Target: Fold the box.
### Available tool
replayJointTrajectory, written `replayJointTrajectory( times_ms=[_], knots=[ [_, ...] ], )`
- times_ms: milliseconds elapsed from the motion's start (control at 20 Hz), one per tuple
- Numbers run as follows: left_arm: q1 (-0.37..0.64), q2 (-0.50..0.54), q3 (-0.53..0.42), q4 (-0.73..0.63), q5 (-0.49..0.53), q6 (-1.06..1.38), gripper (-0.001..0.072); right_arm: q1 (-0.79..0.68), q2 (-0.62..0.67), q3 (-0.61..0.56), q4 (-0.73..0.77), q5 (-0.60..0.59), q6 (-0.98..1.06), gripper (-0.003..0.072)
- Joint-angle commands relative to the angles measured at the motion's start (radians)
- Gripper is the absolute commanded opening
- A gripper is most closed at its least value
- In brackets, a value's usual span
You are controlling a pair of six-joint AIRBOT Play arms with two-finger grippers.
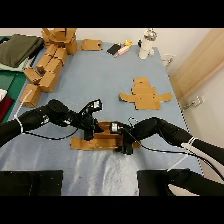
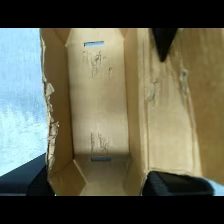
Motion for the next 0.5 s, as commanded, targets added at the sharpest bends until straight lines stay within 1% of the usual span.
replayJointTrajectory(
  times_ms=[0, 200, 250, 300, 350, 450],
  knots=[
    [-0.001, 0.0, 0.0, -0.001, 0.004, 0.0, 0.0012, 0.003, -0.005, 0.001, -0.01, 0.009, -0.001, 0.071],
    [-0.001, 0.0, 0.0, -0.001, 0.004, 0.0, 0.0012, 0.003, -0.007, 0.001, -0.017, 0.03, -0.001, 0.0698],
    [-0.001, 0.0, 0.0, -0.001, 0.004, 0.0, 0.0012, 0.003, -0.01, 0.001, -0.017, 0.03, -0.001, 0.0659],
    [-0.001, 0.0, 0.0, 0.0, 0.004, 0.0, 0.0013, 0.003, -0.015, 0.001, -0.017, 0.03, -0.001, 0.0595],
    [-0.001, 0.0, 0.0, 0.0, 0.004, 0.0, 0.0012, 0.003, -0.02, 0.001, -0.017, 0.03, -0.001, 0.0578],
    [-0.001, 0.0, 0.0, 0.0, 0.004, 0.0, 0.0012, 0.003, -0.022, 0.001, -0.016, 0.029, -0.001, 0.057]
  ],
)
